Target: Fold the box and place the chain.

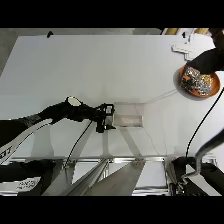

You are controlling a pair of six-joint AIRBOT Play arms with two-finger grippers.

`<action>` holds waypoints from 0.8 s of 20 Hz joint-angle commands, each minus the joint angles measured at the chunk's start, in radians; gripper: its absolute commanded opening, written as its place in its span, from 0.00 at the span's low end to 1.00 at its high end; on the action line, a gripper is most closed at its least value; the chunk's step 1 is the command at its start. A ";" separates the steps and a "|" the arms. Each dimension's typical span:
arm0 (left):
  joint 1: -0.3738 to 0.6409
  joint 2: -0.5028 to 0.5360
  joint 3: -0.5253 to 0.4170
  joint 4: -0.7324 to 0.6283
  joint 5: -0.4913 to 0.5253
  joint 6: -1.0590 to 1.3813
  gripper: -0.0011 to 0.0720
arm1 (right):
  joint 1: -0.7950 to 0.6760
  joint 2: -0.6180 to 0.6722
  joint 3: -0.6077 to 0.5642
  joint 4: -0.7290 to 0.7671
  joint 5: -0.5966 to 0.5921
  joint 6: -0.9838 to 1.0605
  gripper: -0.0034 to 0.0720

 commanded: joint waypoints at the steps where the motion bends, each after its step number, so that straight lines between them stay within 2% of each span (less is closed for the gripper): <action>1: 0.000 0.000 0.000 0.000 0.000 0.000 0.29 | 0.111 0.072 0.000 0.005 0.057 0.005 0.07; 10: 0.000 0.000 0.000 0.000 0.000 0.000 0.29 | 0.305 0.148 -0.006 0.006 0.098 0.035 0.07; 13: 0.000 0.000 0.000 0.000 0.000 0.000 0.29 | 0.362 0.148 -0.058 0.005 0.085 0.034 0.07; 16: 0.000 0.000 0.000 0.000 0.000 0.000 0.29 | 0.388 0.148 -0.147 0.006 0.017 0.029 0.07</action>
